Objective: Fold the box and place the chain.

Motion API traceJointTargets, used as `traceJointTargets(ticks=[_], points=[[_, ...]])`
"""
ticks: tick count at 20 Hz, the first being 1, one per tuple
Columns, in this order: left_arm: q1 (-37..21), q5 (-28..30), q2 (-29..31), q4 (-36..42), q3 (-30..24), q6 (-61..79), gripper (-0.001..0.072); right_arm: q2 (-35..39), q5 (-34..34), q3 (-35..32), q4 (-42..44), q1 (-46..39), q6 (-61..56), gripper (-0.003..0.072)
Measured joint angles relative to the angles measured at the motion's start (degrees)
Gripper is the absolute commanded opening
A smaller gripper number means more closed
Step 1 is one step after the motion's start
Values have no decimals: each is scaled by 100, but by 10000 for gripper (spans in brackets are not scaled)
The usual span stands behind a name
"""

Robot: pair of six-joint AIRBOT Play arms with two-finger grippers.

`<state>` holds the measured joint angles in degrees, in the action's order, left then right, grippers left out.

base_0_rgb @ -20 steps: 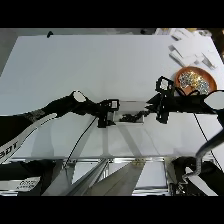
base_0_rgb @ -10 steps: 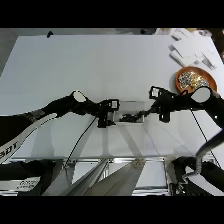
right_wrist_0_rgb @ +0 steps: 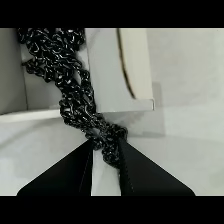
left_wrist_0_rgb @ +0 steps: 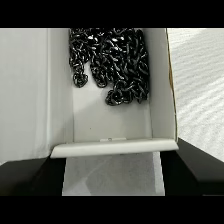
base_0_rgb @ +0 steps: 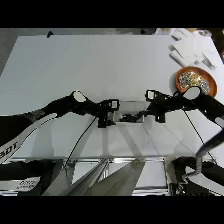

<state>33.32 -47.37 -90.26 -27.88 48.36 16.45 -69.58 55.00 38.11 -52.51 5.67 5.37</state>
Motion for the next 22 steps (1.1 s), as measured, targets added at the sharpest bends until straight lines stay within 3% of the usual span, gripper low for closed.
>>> traceJointTargets(ticks=[4,5,11,17,22], points=[[0,0,0,0,0,0,139,-136,72,0,221,55,149,134],[0,0,0,-2,0,0,139,-168,90,0,251,81,175,16],[0,0,0,-2,0,0,139,-57,107,-2,-173,74,-109,18],[0,0,0,-2,0,0,139,1036,407,-2,-590,81,-868,18],[0,0,0,0,0,0,139,2065,664,-4,542,437,-1113,18]])
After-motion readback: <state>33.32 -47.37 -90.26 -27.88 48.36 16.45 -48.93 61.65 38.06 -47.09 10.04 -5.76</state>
